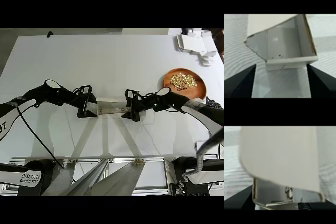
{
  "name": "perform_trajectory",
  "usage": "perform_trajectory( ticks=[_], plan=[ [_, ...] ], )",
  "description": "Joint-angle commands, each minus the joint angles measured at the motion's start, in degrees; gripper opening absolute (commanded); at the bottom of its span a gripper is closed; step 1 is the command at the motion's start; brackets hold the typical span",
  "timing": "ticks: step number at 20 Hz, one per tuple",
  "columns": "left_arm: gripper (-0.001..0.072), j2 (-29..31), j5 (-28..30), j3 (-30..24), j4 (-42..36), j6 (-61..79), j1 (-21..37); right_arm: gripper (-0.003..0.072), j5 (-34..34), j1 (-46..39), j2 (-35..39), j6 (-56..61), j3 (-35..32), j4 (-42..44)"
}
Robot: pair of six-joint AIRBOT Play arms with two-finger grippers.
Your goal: Fold the box and place the chain.
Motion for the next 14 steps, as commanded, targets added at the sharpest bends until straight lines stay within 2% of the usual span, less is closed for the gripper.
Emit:
perform_trajectory(
  ticks=[1, 3, 7, 14],
  plan=[
    [0.0703, 0.0, 0.7, 0.0, -4.2, 0.2, -0.3, 0.0405, 0.0, 0.0, 0.0, 0.0, 0.0, 0.0],
    [0.0702, 0.0, 1.5, 0.0, -7.2, 0.1, -0.4, 0.0405, 0.0, 0.0, 0.0, 0.0, 0.0, 0.0],
    [0.07, 0.0, 0.0, 0.0, -4.0, 0.1, -1.3, 0.0405, 0.0, 0.0, 0.0, 0.0, 0.0, 0.0],
    [0.07, 0.1, -4.5, 0.0, -4.9, 6.2, -1.0, 0.0405, 0.0, 0.0, 0.0, 0.0, 0.0, 0.0]
  ],
)
